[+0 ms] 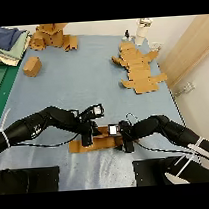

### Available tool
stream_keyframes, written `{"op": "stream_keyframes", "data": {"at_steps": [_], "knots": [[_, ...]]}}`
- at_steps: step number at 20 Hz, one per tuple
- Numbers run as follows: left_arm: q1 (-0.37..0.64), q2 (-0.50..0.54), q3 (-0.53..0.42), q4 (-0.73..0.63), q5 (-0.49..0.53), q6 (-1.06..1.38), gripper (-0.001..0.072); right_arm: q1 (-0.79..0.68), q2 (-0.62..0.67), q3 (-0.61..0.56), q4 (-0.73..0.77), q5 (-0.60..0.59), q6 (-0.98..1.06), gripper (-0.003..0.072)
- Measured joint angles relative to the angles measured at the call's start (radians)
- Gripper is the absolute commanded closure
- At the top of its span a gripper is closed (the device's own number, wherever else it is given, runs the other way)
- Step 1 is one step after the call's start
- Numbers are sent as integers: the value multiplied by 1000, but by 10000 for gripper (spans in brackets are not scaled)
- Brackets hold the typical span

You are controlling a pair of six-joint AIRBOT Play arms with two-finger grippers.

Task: Fold the box.

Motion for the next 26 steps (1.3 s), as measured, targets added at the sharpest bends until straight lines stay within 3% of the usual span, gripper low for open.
{"op": "stream_keyframes", "data": {"at_steps": [9, 12, 14, 15, 26], "knots": [[0, 0, 0, 0, 0, 0, 695, 5, -45, 0, 13, 19, -18, -9], [0, 0, 0, 0, 0, 0, 695, 5, -57, 0, 17, 24, -19, 109], [0, 0, 0, 0, 0, 0, 695, 5, -60, 1, 19, 25, -20, 127], [0, 0, 0, 0, 0, 0, 695, 5, -61, 1, 19, 25, -21, 179], [0, 0, 0, 0, 0, 0, 695, 5, -64, 1, 26, 14, -21, 182]]}}
